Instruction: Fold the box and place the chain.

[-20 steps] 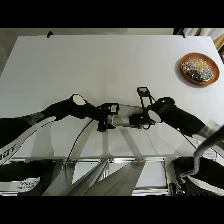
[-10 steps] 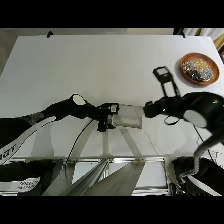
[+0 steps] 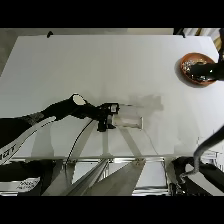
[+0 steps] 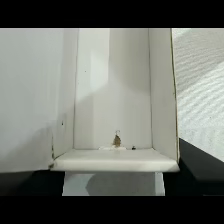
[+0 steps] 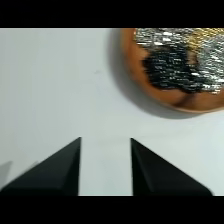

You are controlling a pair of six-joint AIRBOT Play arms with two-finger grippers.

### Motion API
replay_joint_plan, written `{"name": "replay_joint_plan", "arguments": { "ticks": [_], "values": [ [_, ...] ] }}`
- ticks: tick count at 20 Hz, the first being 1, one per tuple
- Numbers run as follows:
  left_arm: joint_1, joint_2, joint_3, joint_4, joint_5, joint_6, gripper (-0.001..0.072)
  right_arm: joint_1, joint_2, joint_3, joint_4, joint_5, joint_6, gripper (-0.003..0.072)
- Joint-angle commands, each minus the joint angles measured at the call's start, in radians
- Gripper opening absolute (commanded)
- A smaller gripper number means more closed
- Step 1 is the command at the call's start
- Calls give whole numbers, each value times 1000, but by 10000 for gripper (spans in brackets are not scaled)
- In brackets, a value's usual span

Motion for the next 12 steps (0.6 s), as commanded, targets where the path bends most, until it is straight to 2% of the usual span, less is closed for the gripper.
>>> {"name": "replay_joint_plan", "arguments": {
  "ticks": [1, 7, 12],
  "values": [
    [0, 0, 0, 0, 0, 0, 273, -187, -255, 120, 35, -18, -80, 250],
    [0, 0, 0, 0, 0, 0, 273, -232, -604, 419, 39, 46, -79, 270],
    [0, 0, 0, 0, 0, 0, 273, -232, -759, 584, 67, 42, -100, 275]
  ]
}}
